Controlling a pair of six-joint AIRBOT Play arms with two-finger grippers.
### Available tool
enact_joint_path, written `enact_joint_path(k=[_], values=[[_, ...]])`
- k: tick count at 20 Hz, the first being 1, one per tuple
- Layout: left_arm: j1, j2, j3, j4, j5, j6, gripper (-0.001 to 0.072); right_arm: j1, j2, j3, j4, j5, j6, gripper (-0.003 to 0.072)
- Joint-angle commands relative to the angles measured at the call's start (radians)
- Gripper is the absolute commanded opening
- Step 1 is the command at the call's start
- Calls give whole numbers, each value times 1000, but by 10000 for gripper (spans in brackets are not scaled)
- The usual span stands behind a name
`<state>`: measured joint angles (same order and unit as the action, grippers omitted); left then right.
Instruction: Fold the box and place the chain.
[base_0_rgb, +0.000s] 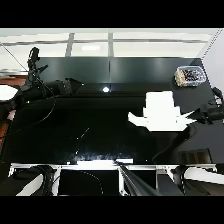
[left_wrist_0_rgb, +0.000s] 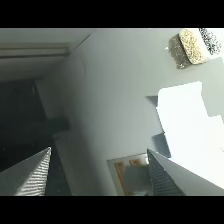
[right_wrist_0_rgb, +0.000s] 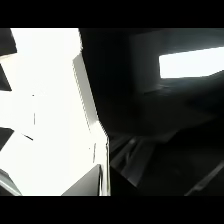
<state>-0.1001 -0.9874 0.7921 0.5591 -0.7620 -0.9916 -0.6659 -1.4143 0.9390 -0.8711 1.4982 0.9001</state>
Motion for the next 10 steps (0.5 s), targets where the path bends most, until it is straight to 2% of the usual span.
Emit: enact_joint_path(k=[1, 4, 6, 10], values=[[0, 0, 0, 5, -25, -6, 704, 158, 150, -95, 54, -111, -3, 47], [-3, 0, -4, 5, -98, -12, 704, 317, 355, -283, 192, -282, -63, 47], [-15, -3, -36, 5, -112, -31, 704, 451, 457, -390, 238, -388, -63, 47], [-31, -50, -154, 4, -104, -75, 704, 734, 514, -504, 274, -610, -61, 47]])
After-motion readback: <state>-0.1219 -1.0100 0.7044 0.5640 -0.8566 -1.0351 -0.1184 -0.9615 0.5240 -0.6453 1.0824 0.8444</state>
